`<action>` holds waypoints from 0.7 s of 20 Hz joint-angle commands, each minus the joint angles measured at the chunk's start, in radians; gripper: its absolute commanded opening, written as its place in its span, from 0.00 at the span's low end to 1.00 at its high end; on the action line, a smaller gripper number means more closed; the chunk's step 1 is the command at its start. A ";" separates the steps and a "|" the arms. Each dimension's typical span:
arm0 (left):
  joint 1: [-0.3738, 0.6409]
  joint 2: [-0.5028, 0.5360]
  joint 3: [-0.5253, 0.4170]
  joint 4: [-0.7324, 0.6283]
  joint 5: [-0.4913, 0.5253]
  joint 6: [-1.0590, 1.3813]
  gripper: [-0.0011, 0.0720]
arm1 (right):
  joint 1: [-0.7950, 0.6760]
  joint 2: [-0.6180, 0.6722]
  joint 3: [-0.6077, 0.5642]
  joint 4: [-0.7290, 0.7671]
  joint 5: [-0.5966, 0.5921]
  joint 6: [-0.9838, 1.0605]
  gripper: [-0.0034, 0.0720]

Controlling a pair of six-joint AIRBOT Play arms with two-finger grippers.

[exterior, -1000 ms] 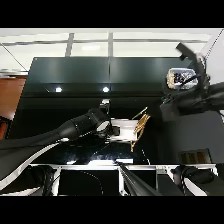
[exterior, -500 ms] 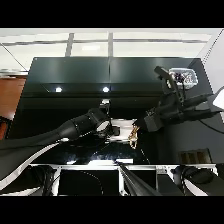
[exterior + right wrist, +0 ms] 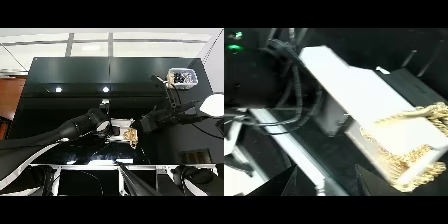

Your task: Fold the box and place the chain.

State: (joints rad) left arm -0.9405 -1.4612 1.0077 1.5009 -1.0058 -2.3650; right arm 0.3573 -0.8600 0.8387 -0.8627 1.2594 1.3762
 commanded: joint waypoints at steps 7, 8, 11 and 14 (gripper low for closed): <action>0.015 0.000 0.001 0.010 -0.021 0.000 0.06 | -0.224 0.150 -0.199 -0.171 -0.072 -0.329 0.63; 0.023 0.000 0.001 0.009 -0.025 0.000 0.06 | -0.224 0.150 -0.246 -0.154 -0.101 -0.367 0.63; 0.036 0.000 0.001 0.012 -0.045 0.000 0.06 | -0.216 0.150 -0.370 -0.135 -0.179 -0.474 0.97; 0.036 0.000 0.001 0.013 -0.053 0.000 0.06 | -0.138 0.150 -0.444 -0.135 -0.211 -0.649 0.98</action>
